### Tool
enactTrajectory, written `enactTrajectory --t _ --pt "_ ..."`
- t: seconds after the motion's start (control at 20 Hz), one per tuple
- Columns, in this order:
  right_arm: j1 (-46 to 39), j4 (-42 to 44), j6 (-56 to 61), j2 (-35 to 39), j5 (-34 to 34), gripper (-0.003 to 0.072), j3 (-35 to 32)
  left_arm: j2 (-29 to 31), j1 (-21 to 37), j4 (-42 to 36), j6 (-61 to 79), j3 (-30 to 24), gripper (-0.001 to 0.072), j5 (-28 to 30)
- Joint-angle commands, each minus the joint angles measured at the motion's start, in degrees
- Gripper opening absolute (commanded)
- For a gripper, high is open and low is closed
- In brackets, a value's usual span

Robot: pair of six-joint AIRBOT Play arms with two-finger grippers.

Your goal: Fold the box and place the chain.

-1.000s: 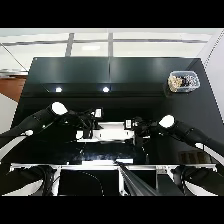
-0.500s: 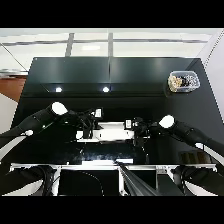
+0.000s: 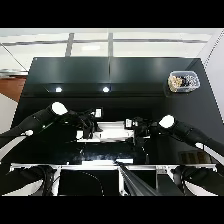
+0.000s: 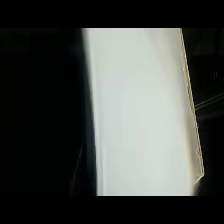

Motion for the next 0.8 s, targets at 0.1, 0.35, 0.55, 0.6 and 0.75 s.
enactTrajectory --t 0.1,0.35,0.55,0.6,0.75 --pt "0.0 -0.1 -0.2 0.0 -0.1 0.0470 0.0 0.2 0.3 2.1 -2.7 0.5 0.0602 0.0" --pt "0.0 0.3 0.3 0.0 -0.8 0.0470 0.0 5.4 2.7 11.8 -12.7 2.2 0.0633 -0.6" --pt "0.0 0.5 1.6 0.0 -3.2 0.0470 0.0 12.7 6.2 14.3 -23.5 2.1 0.0632 -3.5" --pt "0.0 0.6 1.6 0.0 -3.6 0.0470 0.0 14.0 7.0 14.3 -28.0 2.1 0.0632 -3.9" --pt "0.1 2.0 1.7 0.0 -5.6 0.0470 0.0 15.3 8.7 14.0 -31.4 2.1 0.0630 -7.1"
